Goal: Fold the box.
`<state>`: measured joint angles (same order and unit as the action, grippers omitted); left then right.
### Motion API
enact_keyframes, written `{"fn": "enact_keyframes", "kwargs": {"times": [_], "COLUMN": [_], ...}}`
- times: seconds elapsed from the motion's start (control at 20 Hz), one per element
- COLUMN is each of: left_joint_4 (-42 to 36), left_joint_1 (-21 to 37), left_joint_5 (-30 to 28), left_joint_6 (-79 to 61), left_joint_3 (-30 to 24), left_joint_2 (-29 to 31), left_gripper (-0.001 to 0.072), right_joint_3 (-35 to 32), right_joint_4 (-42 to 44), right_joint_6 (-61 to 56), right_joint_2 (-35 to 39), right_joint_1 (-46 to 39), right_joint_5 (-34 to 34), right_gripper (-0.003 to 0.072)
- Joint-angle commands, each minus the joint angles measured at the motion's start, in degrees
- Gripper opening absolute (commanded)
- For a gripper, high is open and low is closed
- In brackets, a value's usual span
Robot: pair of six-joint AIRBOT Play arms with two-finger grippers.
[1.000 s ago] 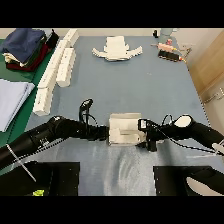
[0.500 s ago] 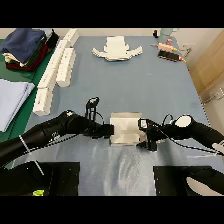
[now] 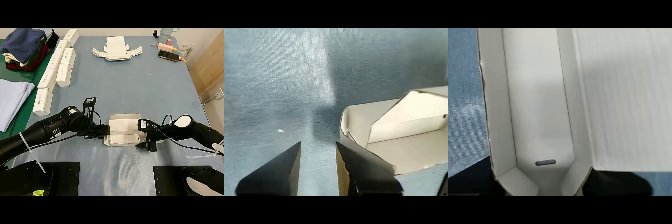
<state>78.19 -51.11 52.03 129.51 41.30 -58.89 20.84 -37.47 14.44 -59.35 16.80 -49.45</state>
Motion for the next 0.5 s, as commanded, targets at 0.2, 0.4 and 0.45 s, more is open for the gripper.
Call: {"fn": "enact_keyframes", "kwargs": {"times": [0.2,0.4,0.45], "left_joint_4": [-1.38,-2.97,-3.98], "left_joint_1": [-3.58,-4.24,-4.26], "left_joint_5": [3.48,1.64,0.37], "left_joint_6": [-1.70,-2.84,-3.08], "left_joint_3": [4.17,4.17,4.20], "left_joint_2": [-0.31,-2.21,-2.67], "left_gripper": [0.0357,0.0428,0.0428], "right_joint_3": [0.04,0.04,0.04], "right_joint_4": [-0.04,-0.04,-0.04], "right_joint_6": [0.00,0.00,0.00], "right_joint_2": [0.02,0.02,0.02], "right_joint_1": [0.04,0.02,0.04], "right_joint_5": [0.04,0.04,0.04], "right_gripper": [0.0605,0.0605,0.0605]}}
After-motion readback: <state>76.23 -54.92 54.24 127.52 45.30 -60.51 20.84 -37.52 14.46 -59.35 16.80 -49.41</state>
